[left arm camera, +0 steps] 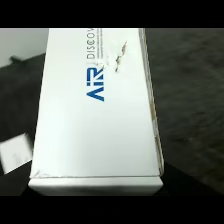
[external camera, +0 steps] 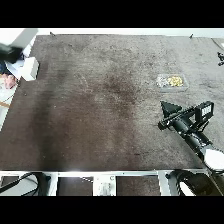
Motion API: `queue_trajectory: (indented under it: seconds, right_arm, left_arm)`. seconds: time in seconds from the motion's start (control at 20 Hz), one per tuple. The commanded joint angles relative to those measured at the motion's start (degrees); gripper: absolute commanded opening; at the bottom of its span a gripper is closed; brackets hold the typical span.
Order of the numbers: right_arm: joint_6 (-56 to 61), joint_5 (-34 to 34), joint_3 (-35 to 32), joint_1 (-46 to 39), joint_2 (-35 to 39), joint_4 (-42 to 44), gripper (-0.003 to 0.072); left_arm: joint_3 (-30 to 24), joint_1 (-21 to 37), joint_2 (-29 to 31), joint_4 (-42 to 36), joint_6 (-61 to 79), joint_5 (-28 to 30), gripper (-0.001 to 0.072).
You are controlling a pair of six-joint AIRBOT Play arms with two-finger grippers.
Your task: Fold the box and place the chain.
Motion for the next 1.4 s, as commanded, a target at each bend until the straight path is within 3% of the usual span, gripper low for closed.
queue_trajectory:
  seconds: [0.0, 0.15, 0.4, 0.55, 0.75, 1.05, 1.35]
  right_arm:
    - [0.74, 0.0, -0.04, 0.04, 0.02, 0.0, -0.001]
    - [0.76, 0.02, -0.04, 0.04, 0.02, 0.0, -0.001]
    - [0.79, -0.11, -1.53, 0.04, -0.07, 0.02, -0.001]
    - [2.12, -0.24, -2.36, 0.04, -0.07, 0.0, -0.001]
    - [2.23, -0.59, -2.36, 0.04, -0.07, 0.0, -0.001]
    - [2.23, -0.83, -2.36, 0.04, -0.07, 0.0, -0.001]
    - [2.25, -0.83, -2.36, 0.04, -0.07, 0.02, -0.001]
  left_arm:
    - [-15.17, 11.54, 9.51, 2.25, -3.72, 3.58, 0.0005]
    - [-23.08, 17.0, 10.49, 2.34, -3.67, 4.42, 0.0006]
    - [-31.58, 17.33, 10.49, 3.13, 0.94, 14.25, 0.0007]
    - [-35.76, 17.33, 10.14, 4.37, 3.21, 15.34, 0.0006]
    - [-36.09, 17.31, 4.92, 5.9, 4.28, 11.63, 0.0006]
    - [-36.06, 17.31, -1.75, 6.19, 8.85, 12.37, 0.0006]
    - [-35.41, 17.31, -3.13, 6.03, 13.14, 13.9, 0.0007]
